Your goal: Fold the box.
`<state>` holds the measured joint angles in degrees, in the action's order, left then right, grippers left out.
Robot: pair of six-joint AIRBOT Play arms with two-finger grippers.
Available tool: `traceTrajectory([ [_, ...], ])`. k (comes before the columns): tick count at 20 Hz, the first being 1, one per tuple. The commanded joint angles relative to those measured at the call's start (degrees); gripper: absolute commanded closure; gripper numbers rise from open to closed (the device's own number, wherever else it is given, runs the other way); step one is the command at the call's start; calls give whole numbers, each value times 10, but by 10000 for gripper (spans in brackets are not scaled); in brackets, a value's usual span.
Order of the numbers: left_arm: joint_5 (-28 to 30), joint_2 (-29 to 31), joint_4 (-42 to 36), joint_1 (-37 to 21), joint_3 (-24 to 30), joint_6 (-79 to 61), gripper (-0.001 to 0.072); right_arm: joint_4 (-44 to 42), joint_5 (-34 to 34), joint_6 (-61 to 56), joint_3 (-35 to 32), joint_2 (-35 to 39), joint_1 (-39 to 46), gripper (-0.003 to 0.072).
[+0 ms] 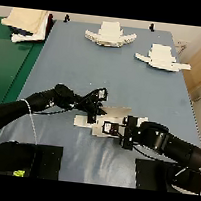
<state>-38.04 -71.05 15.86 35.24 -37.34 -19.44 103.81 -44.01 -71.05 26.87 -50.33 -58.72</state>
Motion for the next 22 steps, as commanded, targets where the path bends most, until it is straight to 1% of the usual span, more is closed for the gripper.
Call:
traceTrajectory([
  [1,0,0,0,0,0,0,693,15,1,-52,12,35,0,-1],
  [3,0,0,0,0,0,0,693,33,1,-100,12,56,0,0],
  [6,0,0,0,0,0,0,693,63,1,-188,11,43,14,0],
  [10,0,0,0,1,0,0,693,62,-2,-207,11,17,16,-2],
  [11,0,0,0,0,0,0,693,63,-12,-208,11,21,16,-7],
  [12,0,0,0,0,0,0,693,64,-16,-234,11,28,18,-34],
  [14,0,0,0,1,0,0,693,60,-29,-258,11,42,25,-34],
  [16,0,0,0,1,0,0,693,59,-32,-235,11,50,41,-34],
  [18,0,0,0,1,0,0,693,47,-16,-183,11,50,66,-34],
  [20,0,0,0,1,0,0,693,8,2,-113,11,50,98,-34],
  [22,0,0,0,1,0,0,693,-51,19,-16,11,50,140,-34],
])
